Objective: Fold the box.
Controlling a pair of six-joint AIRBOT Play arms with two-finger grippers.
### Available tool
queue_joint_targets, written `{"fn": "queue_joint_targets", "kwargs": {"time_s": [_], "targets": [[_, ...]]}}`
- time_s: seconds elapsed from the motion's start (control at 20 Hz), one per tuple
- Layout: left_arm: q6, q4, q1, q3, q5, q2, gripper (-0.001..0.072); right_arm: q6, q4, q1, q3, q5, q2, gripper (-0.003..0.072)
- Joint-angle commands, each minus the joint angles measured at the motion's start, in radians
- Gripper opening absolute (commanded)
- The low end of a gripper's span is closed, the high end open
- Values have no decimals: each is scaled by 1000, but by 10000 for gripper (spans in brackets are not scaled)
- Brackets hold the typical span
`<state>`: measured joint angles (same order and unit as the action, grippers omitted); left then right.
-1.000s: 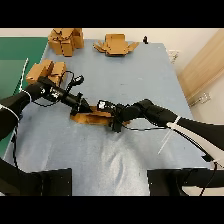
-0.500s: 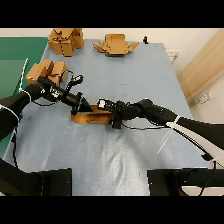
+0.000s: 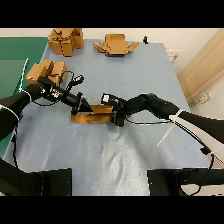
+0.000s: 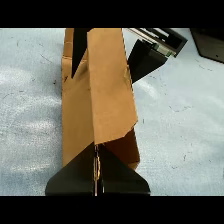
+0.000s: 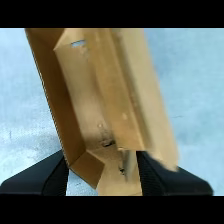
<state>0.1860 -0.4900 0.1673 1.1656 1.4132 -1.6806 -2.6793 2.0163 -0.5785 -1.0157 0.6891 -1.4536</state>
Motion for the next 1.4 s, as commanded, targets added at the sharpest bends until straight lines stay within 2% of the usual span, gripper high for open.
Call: {"fn": "queue_joint_targets", "kwargs": {"time_s": [0.0,0.2,0.6,0.9,1.2,1.25,1.3,1.35], "targets": [[0,-1,-1,1,0,0,15,-73,18,6,-5,5,-19,598],[0,0,-1,1,-1,0,15,-108,15,17,-10,-57,-29,599],[0,21,-1,1,-48,0,16,-140,41,18,-74,26,-101,599],[0,22,-1,2,-81,0,15,-138,52,37,-78,81,-130,599],[0,23,0,2,-97,0,15,-138,60,39,-91,72,-129,594],[0,23,0,2,-97,0,15,-138,60,39,-92,74,-129,563],[0,23,0,2,-97,0,15,-138,60,39,-93,76,-129,493],[0,23,0,2,-97,0,15,-138,60,39,-93,76,-129,473]]}}
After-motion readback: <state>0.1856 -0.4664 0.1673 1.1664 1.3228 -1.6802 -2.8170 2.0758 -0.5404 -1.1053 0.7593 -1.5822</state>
